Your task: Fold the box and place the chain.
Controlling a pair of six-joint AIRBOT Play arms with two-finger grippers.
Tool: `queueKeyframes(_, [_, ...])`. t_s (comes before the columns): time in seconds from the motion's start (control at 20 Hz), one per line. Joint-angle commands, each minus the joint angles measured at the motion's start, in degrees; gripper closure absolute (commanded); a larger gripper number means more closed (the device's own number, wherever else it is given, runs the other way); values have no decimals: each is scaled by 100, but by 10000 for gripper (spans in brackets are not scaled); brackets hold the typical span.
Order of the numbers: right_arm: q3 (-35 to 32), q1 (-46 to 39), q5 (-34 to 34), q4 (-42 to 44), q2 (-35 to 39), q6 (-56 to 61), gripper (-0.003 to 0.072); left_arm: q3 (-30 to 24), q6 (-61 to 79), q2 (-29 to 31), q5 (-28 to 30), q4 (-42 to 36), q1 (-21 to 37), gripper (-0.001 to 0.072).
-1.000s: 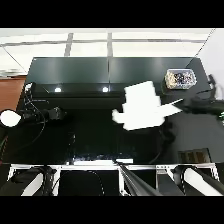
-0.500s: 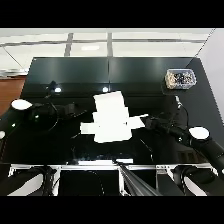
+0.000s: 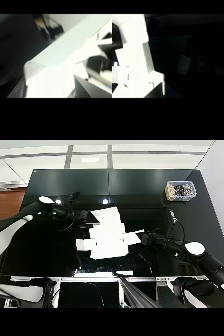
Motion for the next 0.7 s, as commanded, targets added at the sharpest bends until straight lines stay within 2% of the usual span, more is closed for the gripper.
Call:
queueKeyframes(0.0, [-2,22,63,11,4,20,670,667,461,-752,-1106,-9,-282,6])
queueKeyframes(0.1, [-2,22,63,11,4,20,670,852,1027,-879,-1587,98,-431,37])
queueKeyframes(0.15, [-2,22,72,11,4,20,670,909,1154,-894,-1727,387,-490,40])
queueKeyframes(0.2, [-2,22,103,11,4,20,669,979,1150,-894,-1735,817,-542,133])
queueKeyframes(0.3, [-2,22,157,7,4,20,670,1075,1145,-894,-1753,1449,-599,236])
queueKeyframes(0.45, [-2,22,168,-31,4,17,670,1080,1152,-894,-1711,1478,-632,363])
queueKeyframes(0.5, [-2,22,168,-42,4,15,670,1080,1165,-894,-1711,1475,-636,474])
queueKeyframes(0.55, [-2,22,170,-79,4,15,669,1080,1174,-894,-1729,1473,-638,551])
queueKeyframes(0.65, [-2,22,190,-181,4,15,669,1080,1165,-894,-1733,1473,-638,558])
